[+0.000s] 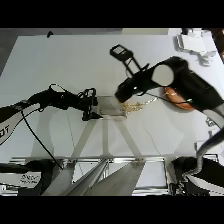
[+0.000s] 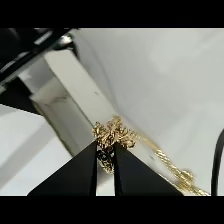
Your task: Fold the box and place the chain.
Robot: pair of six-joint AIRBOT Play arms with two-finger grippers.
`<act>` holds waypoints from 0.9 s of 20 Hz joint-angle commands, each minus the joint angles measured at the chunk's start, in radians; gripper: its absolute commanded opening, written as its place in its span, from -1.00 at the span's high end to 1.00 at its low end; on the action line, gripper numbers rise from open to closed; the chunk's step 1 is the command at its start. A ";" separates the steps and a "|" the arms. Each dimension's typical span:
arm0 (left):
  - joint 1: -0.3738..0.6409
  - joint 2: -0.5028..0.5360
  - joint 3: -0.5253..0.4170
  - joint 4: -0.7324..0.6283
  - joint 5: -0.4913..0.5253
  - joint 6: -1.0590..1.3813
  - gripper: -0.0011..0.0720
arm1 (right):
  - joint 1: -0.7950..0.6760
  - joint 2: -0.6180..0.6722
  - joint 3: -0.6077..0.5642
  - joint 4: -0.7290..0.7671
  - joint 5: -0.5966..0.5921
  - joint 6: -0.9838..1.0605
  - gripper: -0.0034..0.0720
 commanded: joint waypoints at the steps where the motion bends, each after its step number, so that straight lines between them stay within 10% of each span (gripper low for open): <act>1: 0.000 0.000 0.001 0.000 0.000 0.000 -0.05 | -0.051 0.075 0.000 -0.139 0.145 0.029 0.90; 6: 0.000 0.000 0.001 0.000 0.000 0.000 -0.05 | -0.063 0.094 -0.014 -0.138 0.332 -0.036 0.89; 18: -0.001 0.000 0.001 0.000 0.000 0.000 -0.05 | -0.028 -0.047 -0.076 0.404 -0.112 -0.294 0.90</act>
